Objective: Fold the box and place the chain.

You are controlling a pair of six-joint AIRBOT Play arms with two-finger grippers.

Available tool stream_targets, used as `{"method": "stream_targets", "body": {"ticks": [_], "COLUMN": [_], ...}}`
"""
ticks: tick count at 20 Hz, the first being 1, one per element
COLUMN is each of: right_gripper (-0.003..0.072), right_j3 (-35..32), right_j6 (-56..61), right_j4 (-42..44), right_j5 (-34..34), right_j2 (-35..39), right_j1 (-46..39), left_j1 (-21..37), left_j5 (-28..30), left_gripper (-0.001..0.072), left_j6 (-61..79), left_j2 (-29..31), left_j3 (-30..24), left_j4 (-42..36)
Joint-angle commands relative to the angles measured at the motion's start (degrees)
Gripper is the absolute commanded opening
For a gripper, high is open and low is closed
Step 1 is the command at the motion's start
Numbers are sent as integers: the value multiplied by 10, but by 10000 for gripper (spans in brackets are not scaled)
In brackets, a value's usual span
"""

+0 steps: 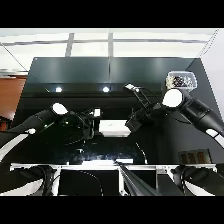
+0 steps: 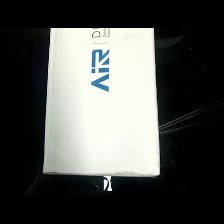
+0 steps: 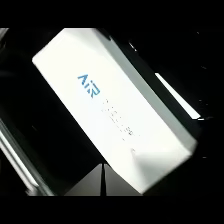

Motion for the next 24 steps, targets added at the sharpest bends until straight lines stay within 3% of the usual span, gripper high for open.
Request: {"method": "stream_targets", "body": {"ticks": [1, 4, 9, 14, 19, 24], "right_gripper": [16, 16, 17, 17, 17, 16], "right_j3": [-59, -67, -67, -67, -51, 8], "right_j6": [82, 59, 59, 59, 34, 27], "right_j4": [148, 229, 223, 193, 197, 183], "right_j5": [-86, -95, -95, -99, -53, 40], "right_j2": [-4, -45, -103, -116, -96, 0], "right_j1": [-10, -7, -6, -6, -15, -99], "left_j1": [0, 0, 0, 0, 0, 10], "left_j5": [0, 0, 0, 0, -2, -3], "left_gripper": [400, 401, 400, 401, 401, 437], "left_j6": [0, 0, 0, 0, 0, -23], "left_j2": [0, 0, 0, 0, 0, 25], "left_j3": [0, 0, 0, 0, 0, 1], "left_j4": [0, 0, 0, 0, 0, 41]}}
